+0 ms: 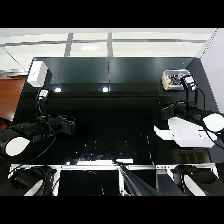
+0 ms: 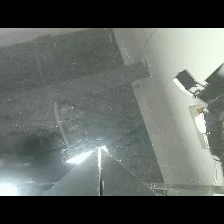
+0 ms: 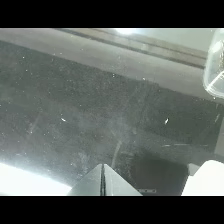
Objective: Fold the box and place the chain.
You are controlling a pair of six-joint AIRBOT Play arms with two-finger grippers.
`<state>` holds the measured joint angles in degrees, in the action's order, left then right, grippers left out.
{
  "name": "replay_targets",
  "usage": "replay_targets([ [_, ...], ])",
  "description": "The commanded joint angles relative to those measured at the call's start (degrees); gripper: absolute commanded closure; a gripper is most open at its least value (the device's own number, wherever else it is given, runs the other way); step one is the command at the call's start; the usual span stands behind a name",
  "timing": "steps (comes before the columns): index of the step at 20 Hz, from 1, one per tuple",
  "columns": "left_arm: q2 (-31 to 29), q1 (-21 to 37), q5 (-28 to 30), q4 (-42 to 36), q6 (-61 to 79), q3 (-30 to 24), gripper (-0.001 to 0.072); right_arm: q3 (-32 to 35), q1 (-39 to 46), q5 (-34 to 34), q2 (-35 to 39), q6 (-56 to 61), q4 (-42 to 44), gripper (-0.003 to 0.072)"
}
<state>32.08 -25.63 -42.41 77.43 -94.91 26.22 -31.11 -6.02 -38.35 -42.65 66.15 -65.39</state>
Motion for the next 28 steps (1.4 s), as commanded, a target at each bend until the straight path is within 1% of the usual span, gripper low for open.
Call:
replay_targets([
  [1,0.0,0.0,0.0,0.0,0.0,0.0,0.0688,0.0,-0.1,0.0,0.0,0.0,0.0,0.0671],
  [15,0.0,0.0,0.0,0.0,0.0,0.0,0.0688,0.0,-0.1,0.0,0.0,0.0,0.0,0.0671],
  [17,0.0,0.0,0.0,0.0,0.0,0.0,0.0688,0.0,-0.1,0.1,0.0,0.0,1.8,0.0671],
  [18,0.0,0.0,0.0,0.0,0.0,0.0,0.0688,0.0,-0.1,1.3,0.0,0.0,3.4,0.0671],
  [20,0.0,0.0,0.0,0.0,0.0,0.0,0.0688,0.0,-0.1,7.7,0.0,0.0,7.3,0.0659],
  [21,0.0,0.0,0.0,0.0,0.0,0.0,0.0689,0.0,-0.1,11.4,0.0,0.0,8.8,0.0357],
  [22,0.0,0.0,0.0,0.0,0.0,0.0,0.0688,-0.3,0.0,13.2,0.0,-0.1,8.7,-0.0019],
  [23,0.0,0.0,0.0,0.0,0.0,0.0,0.0688,-1.2,0.0,13.9,0.0,-0.1,6.1,-0.0023],
  [25,0.0,0.0,0.1,0.1,0.2,0.0,0.0688,-4.7,2.9,14.2,0.0,2.3,-4.2,-0.0021],
  [26,0.0,0.0,0.1,0.0,0.2,0.0,0.0688,-6.6,6.0,15.5,0.0,5.8,-9.8,-0.0021],
  [28,0.0,0.0,0.1,0.0,0.2,0.0,0.0688,-9.9,17.0,18.6,-0.5,15.7,-22.2,-0.0020],
])
